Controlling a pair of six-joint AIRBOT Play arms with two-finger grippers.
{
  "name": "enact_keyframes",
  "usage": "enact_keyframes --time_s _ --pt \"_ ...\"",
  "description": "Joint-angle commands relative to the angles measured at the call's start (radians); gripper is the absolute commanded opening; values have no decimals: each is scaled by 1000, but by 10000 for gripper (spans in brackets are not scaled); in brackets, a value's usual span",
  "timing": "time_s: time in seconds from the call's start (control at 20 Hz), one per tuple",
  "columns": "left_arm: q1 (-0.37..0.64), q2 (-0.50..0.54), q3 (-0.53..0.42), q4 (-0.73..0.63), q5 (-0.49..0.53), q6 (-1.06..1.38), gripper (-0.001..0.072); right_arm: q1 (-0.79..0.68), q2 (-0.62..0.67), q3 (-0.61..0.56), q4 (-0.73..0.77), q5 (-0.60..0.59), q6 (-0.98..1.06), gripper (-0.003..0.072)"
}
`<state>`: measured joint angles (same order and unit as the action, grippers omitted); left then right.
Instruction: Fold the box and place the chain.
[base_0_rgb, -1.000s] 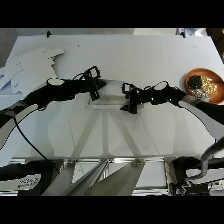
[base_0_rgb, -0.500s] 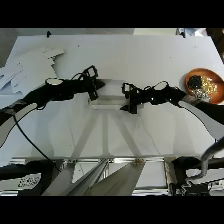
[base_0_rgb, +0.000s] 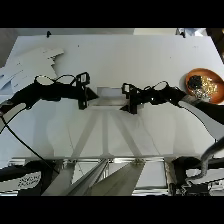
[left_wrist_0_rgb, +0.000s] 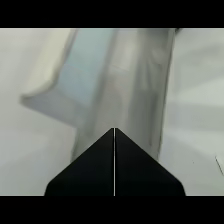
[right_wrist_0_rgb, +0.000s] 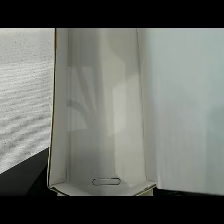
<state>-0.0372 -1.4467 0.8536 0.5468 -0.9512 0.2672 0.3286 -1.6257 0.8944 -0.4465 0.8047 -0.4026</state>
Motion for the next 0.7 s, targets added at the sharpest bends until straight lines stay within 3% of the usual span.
enact_keyframes --time_s 0.0,0.3,0.45,0.65 --pt "8 2 -18 226 3 -150 5 0 0 1 2 0 1 432" --pt "8 2 -18 395 123 -341 5 0 0 0 2 0 1 432" --pt "8 2 -18 481 136 -407 5 0 0 0 2 0 1 432" --pt "13 23 -18 457 124 -404 9 0 0 0 2 0 1 432"
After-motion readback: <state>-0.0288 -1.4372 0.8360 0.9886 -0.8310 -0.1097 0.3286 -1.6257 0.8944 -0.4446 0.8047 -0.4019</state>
